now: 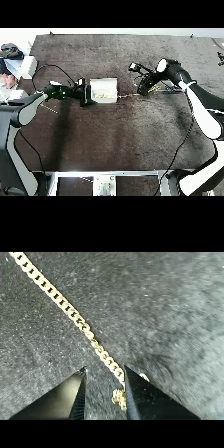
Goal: Fold the box and place the chain.
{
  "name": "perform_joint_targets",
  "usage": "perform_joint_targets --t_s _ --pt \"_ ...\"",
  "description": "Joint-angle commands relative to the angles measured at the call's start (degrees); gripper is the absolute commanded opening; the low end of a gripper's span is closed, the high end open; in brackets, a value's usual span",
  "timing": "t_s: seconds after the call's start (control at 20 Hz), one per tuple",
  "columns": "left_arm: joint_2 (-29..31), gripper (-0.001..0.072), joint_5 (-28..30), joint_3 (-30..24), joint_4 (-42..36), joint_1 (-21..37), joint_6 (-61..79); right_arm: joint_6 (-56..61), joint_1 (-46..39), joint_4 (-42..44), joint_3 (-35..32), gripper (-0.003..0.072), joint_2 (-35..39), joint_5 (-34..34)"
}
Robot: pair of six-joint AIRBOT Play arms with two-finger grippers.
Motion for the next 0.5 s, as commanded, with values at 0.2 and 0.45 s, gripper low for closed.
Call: perform_joint_targets --t_s 0.2,0.45 --pt "0.0 0.0286 0.0 0.0 0.0 0.0 0.0 -2.3 -0.4 -0.5 0.0 0.0302 -4.3 -2.1" --pt "0.0 0.0285 0.0 0.0 0.0 0.0 0.0 -4.1 -0.4 -0.5 0.0 0.0166 -5.0 1.0"
